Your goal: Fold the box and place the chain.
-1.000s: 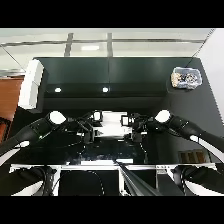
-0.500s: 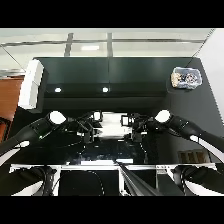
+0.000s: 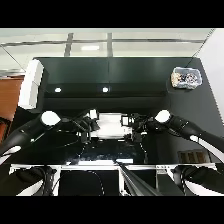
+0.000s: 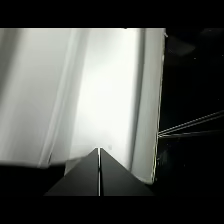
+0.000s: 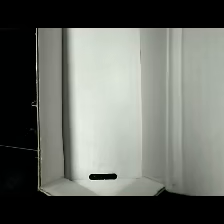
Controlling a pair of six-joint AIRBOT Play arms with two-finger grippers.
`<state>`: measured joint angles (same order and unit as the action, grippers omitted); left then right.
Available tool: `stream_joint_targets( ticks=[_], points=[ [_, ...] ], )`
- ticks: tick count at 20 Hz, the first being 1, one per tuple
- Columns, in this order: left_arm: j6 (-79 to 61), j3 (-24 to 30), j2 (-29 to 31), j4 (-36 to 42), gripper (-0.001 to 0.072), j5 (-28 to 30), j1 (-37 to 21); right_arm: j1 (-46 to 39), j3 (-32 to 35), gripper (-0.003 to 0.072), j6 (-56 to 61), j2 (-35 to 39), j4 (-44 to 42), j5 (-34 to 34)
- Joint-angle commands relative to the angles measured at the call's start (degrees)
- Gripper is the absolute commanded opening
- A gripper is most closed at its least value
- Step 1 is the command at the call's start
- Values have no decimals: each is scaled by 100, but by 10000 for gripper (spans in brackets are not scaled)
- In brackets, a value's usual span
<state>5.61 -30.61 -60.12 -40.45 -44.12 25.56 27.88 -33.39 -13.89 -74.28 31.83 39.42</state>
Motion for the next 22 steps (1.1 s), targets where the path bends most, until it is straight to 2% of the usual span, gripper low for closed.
stream_joint_targets(
  ticks=[1, 3, 4, 7, 8, 11, 12, 14, 17, 22],
  points=[
    [1908, -2, 859, -1252, 31, -402, -470, 2, 2, 471, -2, -4, 0, -2],
    [2889, 13, 1311, -1788, 30, -706, -999, 2, 4, 471, 0, -4, 0, -2],
    [3871, 13, 1445, -2035, 30, -743, -1314, 2, 2, 471, 0, -4, 0, -2],
    [6734, 33, 1346, -2728, 30, -994, -2310, 2, 2, 471, -2, -4, 0, -2],
    [7158, 57, 1158, -2549, 32, -1366, -2708, 2, 4, 471, 0, -4, 0, -4],
    [6443, 57, 221, -1425, 31, -2973, -3622, 2, 2, 471, 0, -4, -2, -4],
    [6330, 57, -138, -1123, 30, -3200, -3797, 2, 2, 471, 0, -4, -2, -4],
    [6310, 57, -754, -706, 30, -3080, -3862, 2, 4, 471, 0, -4, -2, -4],
    [6161, 15, -1410, -286, 29, -2594, -3630, 2, 2, 471, 0, -4, -2, -4],
    [6144, 2, -1690, -205, 29, -2017, -2640, 2, 2, 471, 0, -4, -4, -4]
  ],
)
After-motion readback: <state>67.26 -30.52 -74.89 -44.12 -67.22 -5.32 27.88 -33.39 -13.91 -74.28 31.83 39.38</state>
